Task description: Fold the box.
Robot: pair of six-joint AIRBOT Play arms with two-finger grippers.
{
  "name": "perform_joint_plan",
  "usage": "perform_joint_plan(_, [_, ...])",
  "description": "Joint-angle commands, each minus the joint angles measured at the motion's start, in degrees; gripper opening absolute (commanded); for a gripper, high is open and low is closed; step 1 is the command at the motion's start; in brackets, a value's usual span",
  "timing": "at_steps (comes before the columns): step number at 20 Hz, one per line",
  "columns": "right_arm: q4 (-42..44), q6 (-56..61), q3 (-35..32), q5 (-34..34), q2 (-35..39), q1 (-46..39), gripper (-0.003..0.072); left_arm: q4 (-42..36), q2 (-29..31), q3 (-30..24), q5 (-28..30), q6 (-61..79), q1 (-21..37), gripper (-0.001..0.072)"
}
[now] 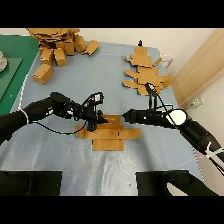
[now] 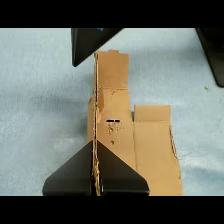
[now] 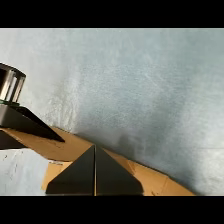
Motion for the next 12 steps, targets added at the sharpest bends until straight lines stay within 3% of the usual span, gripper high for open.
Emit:
perform_joint_plan(1, [-0.2, 0.2, -1.8, -0.2, 0.9, 0.1, 0.0001, -0.1, 1.2, -0.1, -1.4, -3.7, 0.0, 0.0012])
perform_joint_plan(12, [-0.2, 0.0, -1.9, 0.1, 1.0, 0.1, 0.0002, 0.3, -1.6, -1.6, -3.4, -5.2, -0.5, 0.0013])
